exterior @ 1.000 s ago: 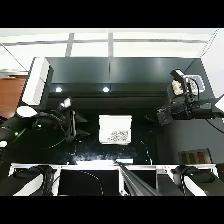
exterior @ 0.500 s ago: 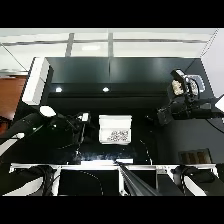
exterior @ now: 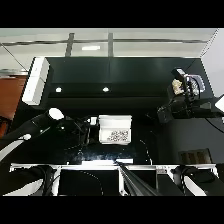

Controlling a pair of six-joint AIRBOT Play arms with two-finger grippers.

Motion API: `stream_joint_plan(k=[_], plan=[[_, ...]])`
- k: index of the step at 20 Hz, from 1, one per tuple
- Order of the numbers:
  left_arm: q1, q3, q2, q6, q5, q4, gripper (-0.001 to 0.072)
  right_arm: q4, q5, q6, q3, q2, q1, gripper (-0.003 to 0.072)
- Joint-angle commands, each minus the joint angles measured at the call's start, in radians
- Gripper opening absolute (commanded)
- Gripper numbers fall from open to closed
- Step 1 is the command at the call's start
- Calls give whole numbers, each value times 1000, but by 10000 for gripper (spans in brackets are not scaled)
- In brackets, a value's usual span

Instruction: Fold the box and place the chain.

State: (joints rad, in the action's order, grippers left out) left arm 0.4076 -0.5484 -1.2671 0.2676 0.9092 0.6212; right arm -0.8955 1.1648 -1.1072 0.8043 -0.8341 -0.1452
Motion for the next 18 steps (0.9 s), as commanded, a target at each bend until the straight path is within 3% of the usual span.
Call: stream_joint_plan(k=[1, 11, 13, 14, 15, 16, 17, 18], plan=[[36, -4, -3, -25, -34, -2, 711, -1, -3, 0, 1, 0, 0, 643], [64, -4, -3, -26, -38, -13, 710, -23, -3, 0, 1, 0, 0, 643], [64, -4, -3, -26, -39, -13, 682, -21, -3, 0, 0, 0, 0, 643], [64, -4, -3, -26, -39, -13, 646, -22, -4, 0, 0, 0, 0, 643], [64, -4, -3, -26, -41, -13, 477, -21, -15, -1, 0, 0, 0, 644], [64, -4, -3, -26, -41, -13, 401, -6, -31, -14, 0, 0, 0, 645], [64, -4, -3, -26, -42, -13, 401, 17, -55, -26, 0, -2, -1, 709], [64, -4, -3, -26, -42, -13, 401, 28, -90, -42, 0, -8, -11, 708]])
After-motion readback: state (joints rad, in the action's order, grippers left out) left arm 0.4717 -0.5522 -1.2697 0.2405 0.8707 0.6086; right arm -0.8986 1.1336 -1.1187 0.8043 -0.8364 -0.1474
